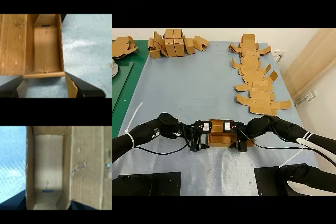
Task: Fold the box.
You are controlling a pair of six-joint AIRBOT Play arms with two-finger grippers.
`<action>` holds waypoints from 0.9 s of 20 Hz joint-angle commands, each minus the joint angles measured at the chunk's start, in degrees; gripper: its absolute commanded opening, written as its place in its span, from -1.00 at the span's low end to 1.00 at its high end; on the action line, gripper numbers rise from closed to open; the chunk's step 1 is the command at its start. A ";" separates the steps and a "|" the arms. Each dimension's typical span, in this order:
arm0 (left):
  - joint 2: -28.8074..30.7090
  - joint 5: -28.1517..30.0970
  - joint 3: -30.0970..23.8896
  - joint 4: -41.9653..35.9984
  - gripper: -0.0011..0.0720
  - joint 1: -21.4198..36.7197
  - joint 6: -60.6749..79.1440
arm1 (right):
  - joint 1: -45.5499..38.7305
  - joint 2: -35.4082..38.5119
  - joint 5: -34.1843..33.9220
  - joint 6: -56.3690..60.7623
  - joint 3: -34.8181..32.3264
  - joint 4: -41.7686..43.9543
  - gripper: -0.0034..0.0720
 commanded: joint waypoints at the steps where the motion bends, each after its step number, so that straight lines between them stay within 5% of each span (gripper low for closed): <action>1: 0.02 1.29 -0.04 -0.94 0.91 -2.25 -0.50 | -0.02 -0.02 0.02 0.02 -0.04 0.00 -0.12; 8: -0.24 4.00 -0.04 -0.87 0.90 -2.75 -3.45 | -0.02 -0.02 0.02 0.02 -0.04 0.00 -0.12; 11: -0.90 4.00 0.13 0.46 0.43 -3.08 -4.13 | -0.02 -0.02 -0.02 0.02 -0.04 0.00 -0.12; 18: -0.90 3.93 0.20 0.81 0.43 -3.10 -4.13 | -0.02 -0.02 -0.04 0.07 -0.04 0.02 -0.12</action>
